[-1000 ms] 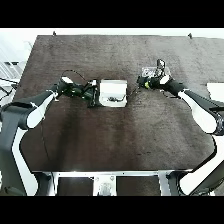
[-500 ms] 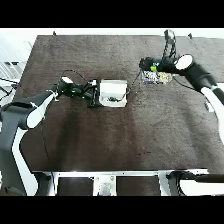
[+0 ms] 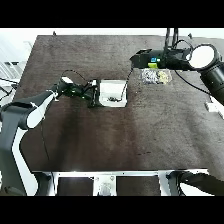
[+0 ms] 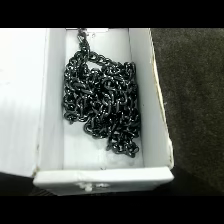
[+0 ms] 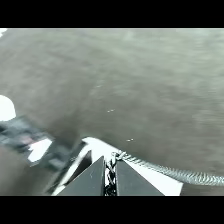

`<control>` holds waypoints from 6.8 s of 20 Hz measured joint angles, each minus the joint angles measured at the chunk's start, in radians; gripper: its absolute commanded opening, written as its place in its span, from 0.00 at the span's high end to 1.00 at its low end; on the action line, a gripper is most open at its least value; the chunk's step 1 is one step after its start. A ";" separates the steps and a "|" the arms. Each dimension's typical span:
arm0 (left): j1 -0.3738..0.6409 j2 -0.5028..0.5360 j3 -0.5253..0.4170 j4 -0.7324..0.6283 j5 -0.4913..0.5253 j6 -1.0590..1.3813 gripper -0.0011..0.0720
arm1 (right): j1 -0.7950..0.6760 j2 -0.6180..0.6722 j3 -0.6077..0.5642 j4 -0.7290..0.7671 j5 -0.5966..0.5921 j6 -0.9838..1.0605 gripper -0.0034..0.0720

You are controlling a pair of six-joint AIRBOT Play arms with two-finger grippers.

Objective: Fold the box and place the chain.

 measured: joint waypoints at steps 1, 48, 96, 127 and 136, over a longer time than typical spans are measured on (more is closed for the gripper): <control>0.000 0.000 0.000 0.000 0.000 0.000 0.61 | 0.024 0.005 0.000 0.000 0.006 0.010 0.94; 0.000 0.000 0.000 0.000 0.000 0.000 0.61 | -0.211 -0.286 -0.303 0.077 -0.424 0.085 0.27; 0.000 0.000 0.000 0.000 0.000 0.000 0.61 | 0.078 -0.059 -0.303 0.121 -0.311 -0.061 0.94; 0.000 0.000 0.000 0.000 0.000 0.000 0.61 | -0.325 -0.315 -0.095 0.541 0.040 -0.888 0.88; 0.000 0.000 0.000 0.000 0.000 0.000 0.61 | -0.274 -0.551 0.131 0.544 0.226 -0.948 0.82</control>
